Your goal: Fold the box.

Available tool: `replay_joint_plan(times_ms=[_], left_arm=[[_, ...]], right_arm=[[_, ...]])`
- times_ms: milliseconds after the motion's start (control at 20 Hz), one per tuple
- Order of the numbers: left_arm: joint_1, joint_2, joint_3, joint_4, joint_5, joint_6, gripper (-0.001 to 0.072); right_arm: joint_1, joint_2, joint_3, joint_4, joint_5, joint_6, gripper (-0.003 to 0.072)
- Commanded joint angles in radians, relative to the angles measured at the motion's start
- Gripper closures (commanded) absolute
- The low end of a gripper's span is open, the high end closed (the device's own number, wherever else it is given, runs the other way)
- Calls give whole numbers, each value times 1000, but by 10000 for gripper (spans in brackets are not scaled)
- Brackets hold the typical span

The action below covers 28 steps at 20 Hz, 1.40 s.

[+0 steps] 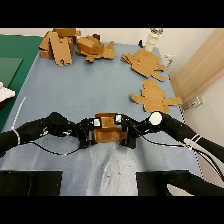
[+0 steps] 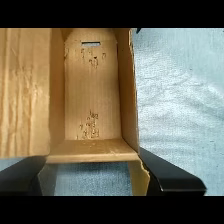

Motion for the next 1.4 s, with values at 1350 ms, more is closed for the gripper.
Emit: replay_joint_plan(times_ms=[1350], left_arm=[[0,-1,13,26,-52,-7,93]], right_arm=[[0,293,2,-91,56,700,-20]])
